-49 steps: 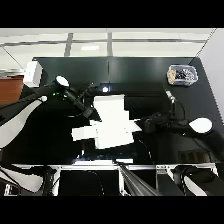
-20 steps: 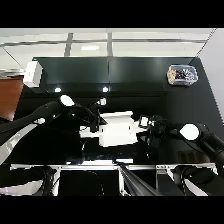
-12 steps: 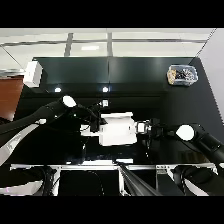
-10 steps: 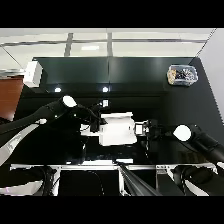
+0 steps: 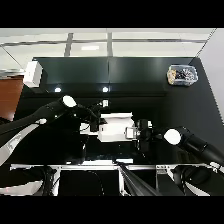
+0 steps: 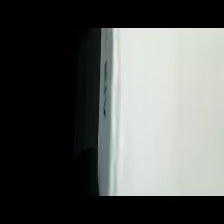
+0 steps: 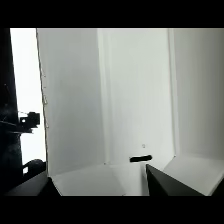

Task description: Fold the box and place the chain.

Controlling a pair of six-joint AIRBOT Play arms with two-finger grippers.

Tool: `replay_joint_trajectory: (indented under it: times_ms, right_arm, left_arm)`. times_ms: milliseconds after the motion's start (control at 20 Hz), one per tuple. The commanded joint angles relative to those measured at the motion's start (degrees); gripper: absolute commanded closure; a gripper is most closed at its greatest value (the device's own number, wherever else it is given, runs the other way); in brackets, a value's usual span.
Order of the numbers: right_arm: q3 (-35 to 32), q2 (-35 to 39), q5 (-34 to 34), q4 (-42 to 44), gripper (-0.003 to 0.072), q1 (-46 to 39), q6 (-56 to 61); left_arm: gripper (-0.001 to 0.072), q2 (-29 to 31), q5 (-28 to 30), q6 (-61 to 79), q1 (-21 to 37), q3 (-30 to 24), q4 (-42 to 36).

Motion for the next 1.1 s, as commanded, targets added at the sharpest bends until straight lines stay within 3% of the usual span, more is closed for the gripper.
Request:
replay_joint_trajectory:
  times_ms: [0, 100, 300, 550, 600, 650, 1050]
  right_arm:
    - [3.50, -0.24, 1.79, -1.51, 0.0087, 0.66, -0.04]
    - [5.44, -0.24, 4.46, -2.58, 0.0086, -0.81, -0.02]
    - [5.70, -0.31, 2.12, -1.86, 0.0086, -5.35, -0.04]
    - [5.70, -0.63, 2.21, 7.76, 0.0086, -9.99, -3.67]
    - [5.70, -1.18, 2.36, 10.54, 0.0052, -10.86, -3.67]
    - [5.70, -1.86, 2.36, 12.50, -0.0034, -11.43, -3.67]
    - [6.78, -6.67, 5.99, 19.50, -0.0034, -12.92, -14.69]
  left_arm:
    - [0.0686, -0.04, -0.15, -0.07, 0.00, 0.04, -0.07]
    - [0.0685, -0.04, -0.13, -0.07, 0.00, 0.04, -0.07]
    - [0.0686, -0.04, -0.15, -0.07, 0.00, 0.04, -0.04]
    - [0.0685, -0.04, -0.15, -0.07, 0.00, 0.04, -0.04]
    - [0.0685, -0.04, -0.15, -0.07, 0.00, 0.04, -0.04]
    - [0.0686, -0.04, -0.15, -0.07, 0.00, 0.04, -0.04]
    - [0.0685, -0.04, -0.20, -0.07, 0.00, 0.04, 0.11]
